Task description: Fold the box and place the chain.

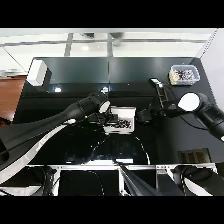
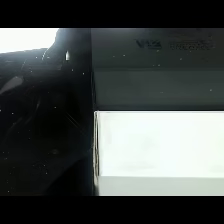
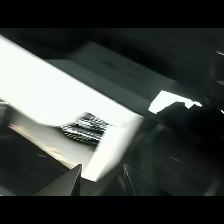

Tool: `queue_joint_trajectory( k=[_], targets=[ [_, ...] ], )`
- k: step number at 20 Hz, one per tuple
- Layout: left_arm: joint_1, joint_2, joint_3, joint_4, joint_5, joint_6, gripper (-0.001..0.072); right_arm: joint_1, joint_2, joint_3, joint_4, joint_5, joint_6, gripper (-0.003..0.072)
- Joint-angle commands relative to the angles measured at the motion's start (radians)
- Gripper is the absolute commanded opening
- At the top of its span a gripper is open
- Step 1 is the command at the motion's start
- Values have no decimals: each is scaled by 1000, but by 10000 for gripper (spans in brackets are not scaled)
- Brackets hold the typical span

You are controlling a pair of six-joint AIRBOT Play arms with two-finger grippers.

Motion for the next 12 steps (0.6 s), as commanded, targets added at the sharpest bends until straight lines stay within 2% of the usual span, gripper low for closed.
queue_joint_trajectory(
  k=[1, 4, 7, 8, 10, 12],
  targets=[
    [1, 0, -1, 15, 8, 1, 25, -61, 0, -1, -82, 48, -1, 317],
    [10, 0, 0, -25, -9, -18, 25, -58, 0, -1, -79, 30, -1, 317],
    [8, 14, 0, -31, 9, -137, 27, -58, 0, -1, -82, 27, -6, 317],
    [9, 16, 4, -31, 6, -145, 92, -58, 0, -1, -84, 23, -7, 317],
    [10, 18, 13, -27, -21, -145, 428, -58, 0, -1, -84, 9, -8, 318],
    [9, 42, 23, -5, -34, -122, 437, -58, 0, -1, -84, -3, -8, 317]
  ],
)
